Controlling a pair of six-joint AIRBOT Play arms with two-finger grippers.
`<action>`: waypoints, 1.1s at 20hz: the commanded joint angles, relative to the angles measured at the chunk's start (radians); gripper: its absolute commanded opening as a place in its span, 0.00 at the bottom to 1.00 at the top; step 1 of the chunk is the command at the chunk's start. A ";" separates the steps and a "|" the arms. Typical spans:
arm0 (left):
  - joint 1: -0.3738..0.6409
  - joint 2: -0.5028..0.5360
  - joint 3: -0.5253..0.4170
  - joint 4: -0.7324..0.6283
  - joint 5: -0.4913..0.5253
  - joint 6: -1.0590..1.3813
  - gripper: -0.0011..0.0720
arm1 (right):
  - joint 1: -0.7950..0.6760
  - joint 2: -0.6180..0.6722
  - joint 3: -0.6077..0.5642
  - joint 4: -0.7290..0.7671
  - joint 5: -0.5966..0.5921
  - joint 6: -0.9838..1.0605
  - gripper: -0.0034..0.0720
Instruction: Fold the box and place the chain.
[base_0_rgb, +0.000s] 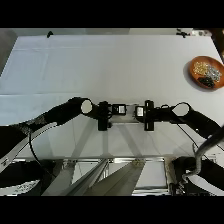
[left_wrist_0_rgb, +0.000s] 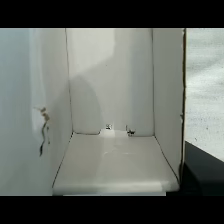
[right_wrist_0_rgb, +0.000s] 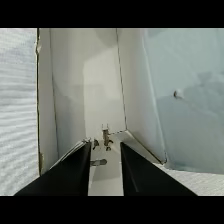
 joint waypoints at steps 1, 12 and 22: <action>0.000 0.001 0.000 0.001 0.000 0.002 0.39 | 0.001 -0.002 0.001 0.011 -0.008 -0.004 0.44; 0.000 0.001 0.000 0.001 0.000 0.002 0.39 | 0.000 0.154 0.001 -0.150 0.018 0.248 0.07; 0.000 0.001 0.000 0.001 0.000 0.002 0.39 | 0.000 0.523 0.002 -0.591 0.457 1.535 0.06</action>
